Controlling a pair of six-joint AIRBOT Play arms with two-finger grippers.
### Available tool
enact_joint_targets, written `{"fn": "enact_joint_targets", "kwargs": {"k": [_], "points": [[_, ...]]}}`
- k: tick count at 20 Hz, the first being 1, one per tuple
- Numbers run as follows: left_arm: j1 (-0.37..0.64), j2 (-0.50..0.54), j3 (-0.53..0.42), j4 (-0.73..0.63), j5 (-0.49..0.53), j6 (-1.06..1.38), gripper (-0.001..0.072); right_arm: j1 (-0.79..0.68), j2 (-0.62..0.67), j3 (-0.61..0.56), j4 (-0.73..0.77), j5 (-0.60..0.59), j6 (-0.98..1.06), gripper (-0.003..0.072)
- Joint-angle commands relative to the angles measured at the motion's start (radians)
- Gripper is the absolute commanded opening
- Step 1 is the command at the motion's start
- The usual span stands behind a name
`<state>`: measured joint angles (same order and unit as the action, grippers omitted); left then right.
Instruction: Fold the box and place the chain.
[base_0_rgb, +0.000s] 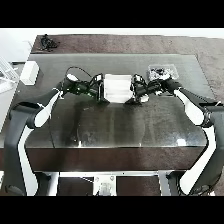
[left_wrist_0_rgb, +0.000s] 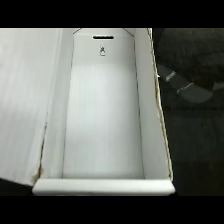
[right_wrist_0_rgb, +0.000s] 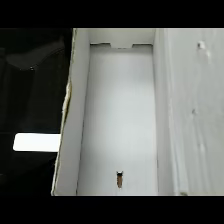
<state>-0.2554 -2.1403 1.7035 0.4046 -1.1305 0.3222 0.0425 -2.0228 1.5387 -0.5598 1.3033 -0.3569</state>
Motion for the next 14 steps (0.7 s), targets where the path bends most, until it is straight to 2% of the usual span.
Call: {"fn": "enact_joint_targets", "kwargs": {"k": [1, 8, 9, 10, 12, 14], "points": [[0.001, 0.001, 0.001, 0.003, -0.003, 0.000, 0.0329, -0.030, 0.016, 0.015, -0.010, 0.057, 0.050, 0.0720], [0.001, 0.001, 0.001, 0.003, -0.003, 0.000, 0.0328, -0.144, 0.131, 0.016, -0.016, 0.079, 0.081, 0.0720], [0.001, 0.001, 0.001, 0.003, -0.004, 0.000, 0.0328, -0.156, 0.147, 0.016, 0.010, 0.106, 0.110, 0.0720], [0.001, 0.001, 0.001, 0.003, -0.004, 0.000, 0.0329, -0.160, 0.158, 0.015, 0.056, 0.153, 0.127, 0.0686], [0.001, 0.001, 0.001, 0.003, -0.003, 0.000, 0.0329, -0.159, 0.163, 0.015, 0.159, 0.290, 0.128, 0.0012], [0.001, 0.001, 0.001, 0.003, -0.003, 0.000, 0.0328, -0.140, 0.162, 0.015, 0.206, 0.274, 0.192, 0.0002]]}}
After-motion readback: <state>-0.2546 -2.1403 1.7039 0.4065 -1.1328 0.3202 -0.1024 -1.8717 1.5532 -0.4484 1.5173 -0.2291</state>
